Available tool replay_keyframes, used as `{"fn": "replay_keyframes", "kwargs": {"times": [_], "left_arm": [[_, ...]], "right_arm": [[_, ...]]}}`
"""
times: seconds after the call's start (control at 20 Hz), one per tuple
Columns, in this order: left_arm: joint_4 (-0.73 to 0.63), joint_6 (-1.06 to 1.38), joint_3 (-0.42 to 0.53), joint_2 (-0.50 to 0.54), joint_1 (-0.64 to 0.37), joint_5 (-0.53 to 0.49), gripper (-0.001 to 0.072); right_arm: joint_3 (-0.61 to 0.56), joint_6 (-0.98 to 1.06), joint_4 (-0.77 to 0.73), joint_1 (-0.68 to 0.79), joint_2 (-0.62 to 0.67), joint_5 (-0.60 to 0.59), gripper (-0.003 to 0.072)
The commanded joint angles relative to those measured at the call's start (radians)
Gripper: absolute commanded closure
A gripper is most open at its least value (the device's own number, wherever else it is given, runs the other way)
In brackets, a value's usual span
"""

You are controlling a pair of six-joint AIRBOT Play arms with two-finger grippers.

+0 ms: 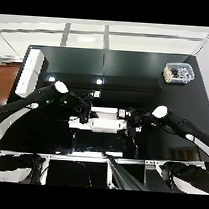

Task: Fold the box and place the chain.

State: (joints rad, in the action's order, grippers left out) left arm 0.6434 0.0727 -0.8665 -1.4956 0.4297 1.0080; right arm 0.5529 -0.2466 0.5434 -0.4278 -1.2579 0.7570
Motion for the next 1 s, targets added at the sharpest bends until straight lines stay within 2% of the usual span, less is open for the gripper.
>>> {"fn": "replay_keyframes", "kwargs": {"times": [0.0,0.35,0.55,0.6,0.95], "left_arm": [[0.001,0.002,-0.001,0.0,0.0,0.0,0.0687],[0.0,0.002,-0.001,0.0,0.0,0.0,0.0686],[0.0,0.002,-0.001,0.0,0.0,0.0,0.0687],[0.0,0.002,-0.001,0.0,0.0,0.0,0.0687],[0.0,0.001,-0.001,0.0,0.0,0.0,0.0687]], "right_arm": [[0.0,-0.001,0.018,-0.009,-0.011,-0.003,-0.0024],[0.0,0.071,0.074,-0.05,-0.017,-0.073,-0.0024],[0.0,0.07,0.074,-0.05,-0.017,-0.069,-0.0023],[0.0,0.07,0.074,-0.049,-0.017,-0.069,0.0019],[0.001,0.047,0.055,-0.018,-0.015,-0.024,0.0019]]}}
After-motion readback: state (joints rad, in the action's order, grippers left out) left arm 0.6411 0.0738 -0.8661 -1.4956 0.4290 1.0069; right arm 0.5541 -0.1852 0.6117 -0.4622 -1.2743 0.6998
